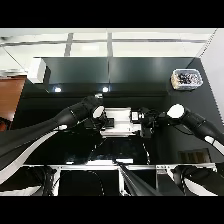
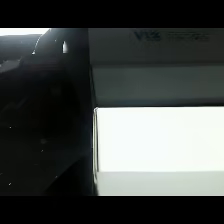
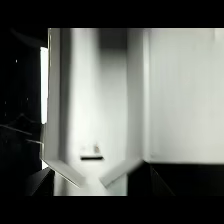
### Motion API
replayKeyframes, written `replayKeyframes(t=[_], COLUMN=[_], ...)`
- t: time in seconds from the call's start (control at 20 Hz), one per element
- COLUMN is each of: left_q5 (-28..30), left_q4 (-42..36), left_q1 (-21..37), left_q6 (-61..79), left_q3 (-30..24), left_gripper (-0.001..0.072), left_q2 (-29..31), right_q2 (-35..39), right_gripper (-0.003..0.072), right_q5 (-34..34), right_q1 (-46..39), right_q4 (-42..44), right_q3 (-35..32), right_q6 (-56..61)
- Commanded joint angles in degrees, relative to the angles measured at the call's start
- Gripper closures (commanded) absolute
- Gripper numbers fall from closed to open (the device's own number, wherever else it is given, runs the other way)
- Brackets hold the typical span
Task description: Fold the box and place the chain.
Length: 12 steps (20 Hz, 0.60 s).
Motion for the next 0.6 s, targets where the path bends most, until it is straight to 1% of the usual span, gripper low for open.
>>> replayKeyframes(t=[0.0, 0.05, 0.1, 0.15, 0.25, 0.3, 0.35, 0.55], left_q5=[-0.26, -0.22, -0.22, -0.22, -0.2, -0.17, -0.17, -0.22], left_q4=[0.13, -0.07, -0.07, -0.07, -0.09, -0.09, -0.17, -0.5], left_q1=[0.07, 0.07, 0.07, 0.07, 0.07, 0.07, 0.07, 0.07], left_q6=[0.59, 0.59, 0.59, 0.59, 0.59, 0.59, 0.59, 0.59], left_q3=[0.02, 0.02, 0.02, 0.02, 0.02, 0.02, 0.02, 0.02], left_gripper=[0.0686, 0.0686, 0.0686, 0.0686, 0.0686, 0.0686, 0.0686, 0.0686], left_q2=[0.04, 0.04, 0.04, 0.04, 0.04, 0.04, 0.04, 0.04], right_q2=[1.84, 1.7, 1.62, 1.57, 1.09, 0.48, -0.28, -2.29], right_gripper=[-0.0032, -0.0027, 0.0122, 0.025, 0.0277, 0.0449, 0.0569, 0.0566], right_q5=[2.8, 2.71, 2.43, 2.27, 0.9, 0.5, 0.44, 1.11], right_q1=[-1.22, -0.9, -0.48, 0.2, 1.84, 2.4, 2.73, 3.02], right_q4=[-5.25, -4.52, -3.39, -2.12, -0.33, 0.28, 1.36, 7.89], right_q3=[0.07, 0.07, 0.07, 0.07, 0.04, 0.04, 0.04, -0.04], right_q6=[0.57, -0.24, -1.01, -1.99, -2.45, -2.43, -2.4, -2.23])
